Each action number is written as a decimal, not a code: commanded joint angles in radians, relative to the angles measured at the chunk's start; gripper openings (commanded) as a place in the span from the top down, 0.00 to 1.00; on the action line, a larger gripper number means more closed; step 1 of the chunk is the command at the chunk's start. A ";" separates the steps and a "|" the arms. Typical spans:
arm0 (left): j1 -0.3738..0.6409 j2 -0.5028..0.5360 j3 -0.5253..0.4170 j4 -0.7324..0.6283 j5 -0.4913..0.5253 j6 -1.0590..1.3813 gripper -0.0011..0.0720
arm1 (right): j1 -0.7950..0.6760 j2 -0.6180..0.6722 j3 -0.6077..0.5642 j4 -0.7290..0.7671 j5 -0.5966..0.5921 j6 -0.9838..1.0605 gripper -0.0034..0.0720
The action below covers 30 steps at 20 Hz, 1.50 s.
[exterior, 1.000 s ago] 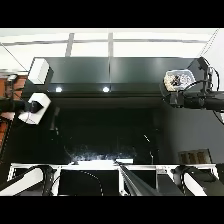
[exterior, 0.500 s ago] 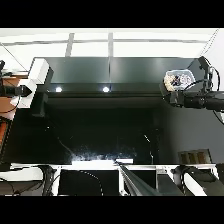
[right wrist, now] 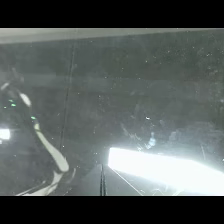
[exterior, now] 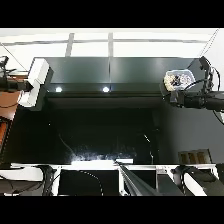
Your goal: Fold the box and place the chain.
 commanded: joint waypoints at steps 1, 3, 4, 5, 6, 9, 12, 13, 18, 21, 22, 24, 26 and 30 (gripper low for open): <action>-0.006 0.120 0.079 0.157 -0.177 -0.257 0.01 | 0.001 0.000 0.010 0.000 -0.031 0.001 0.94; -0.014 0.222 0.120 0.154 -0.312 -0.364 0.02 | 0.001 0.001 0.079 -0.033 -0.010 -0.004 0.94; -0.022 0.272 0.129 0.157 -0.375 -0.416 0.11 | 0.001 0.001 0.134 -0.076 0.041 -0.003 0.94; -0.029 0.328 0.126 0.167 -0.444 -0.455 0.63 | 0.001 0.003 0.197 -0.140 0.132 -0.003 0.94; -0.037 0.375 0.116 0.178 -0.503 -0.464 0.95 | 0.001 0.018 0.248 -0.233 0.234 0.004 0.94; -0.095 0.594 -0.069 0.181 -0.443 -0.480 0.96 | 0.001 0.190 0.183 -0.473 0.203 0.143 0.94; -0.200 0.899 -0.451 0.117 -0.235 -0.476 0.96 | 0.001 0.408 -0.109 -0.504 -0.106 0.203 0.94; -0.248 0.986 -0.571 0.113 -0.205 -0.476 0.96 | 0.000 0.433 -0.207 -0.508 -0.181 0.213 0.94; -0.404 1.222 -0.760 0.129 -0.186 -0.471 0.96 | 0.000 0.415 -0.382 -0.496 -0.212 0.214 0.93; -0.401 1.239 -0.760 0.159 -0.185 -0.473 0.95 | 0.000 0.415 -0.382 -0.493 -0.204 0.213 0.93; -0.401 1.239 -0.760 0.155 -0.185 -0.473 0.95 | 0.000 0.415 -0.382 -0.493 -0.204 0.213 0.93; -0.402 1.239 -0.760 0.145 -0.185 -0.473 0.95 | 0.000 0.415 -0.382 -0.493 -0.204 0.213 0.93; -0.402 1.239 -0.760 0.145 -0.185 -0.473 0.95 | 0.000 0.415 -0.382 -0.492 -0.204 0.213 0.93; -0.402 1.239 -0.760 0.145 -0.185 -0.473 0.95 | 0.000 0.415 -0.382 -0.493 -0.204 0.213 0.93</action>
